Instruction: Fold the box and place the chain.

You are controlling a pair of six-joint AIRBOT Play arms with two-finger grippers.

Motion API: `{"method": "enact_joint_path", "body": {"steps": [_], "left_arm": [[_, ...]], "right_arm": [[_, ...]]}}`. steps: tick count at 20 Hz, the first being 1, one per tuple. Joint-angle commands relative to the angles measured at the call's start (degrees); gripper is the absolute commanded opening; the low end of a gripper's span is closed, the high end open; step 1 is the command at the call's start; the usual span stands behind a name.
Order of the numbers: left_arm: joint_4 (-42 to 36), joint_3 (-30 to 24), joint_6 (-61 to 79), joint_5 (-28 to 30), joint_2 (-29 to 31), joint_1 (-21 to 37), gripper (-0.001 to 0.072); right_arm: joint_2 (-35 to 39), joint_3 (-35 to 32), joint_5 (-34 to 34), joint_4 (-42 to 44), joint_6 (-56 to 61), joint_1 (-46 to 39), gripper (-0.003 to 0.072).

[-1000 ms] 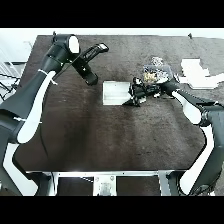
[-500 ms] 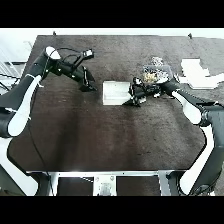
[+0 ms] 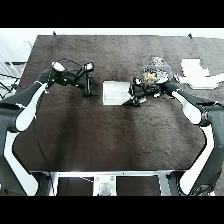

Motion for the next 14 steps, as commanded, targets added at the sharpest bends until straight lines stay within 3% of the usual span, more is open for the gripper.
{"method": "enact_joint_path", "body": {"steps": [1, 4, 14], "left_arm": [[-2.7, -0.2, 5.2, 0.4, -2.0, -0.3, 0.0713], [-3.5, -0.3, 5.6, -2.3, -2.0, -1.3, 0.0713], [-3.1, -0.3, 5.1, -1.5, -3.5, -3.0, 0.0713]], "right_arm": [[0.0, 0.0, 0.0, 0.0, 0.0, 0.0, 0.0434], [0.0, 0.0, 0.0, 0.0, 0.0, 0.0, 0.0434], [0.0, 0.0, 0.0, 0.0, 0.0, 0.0, 0.0434]]}}
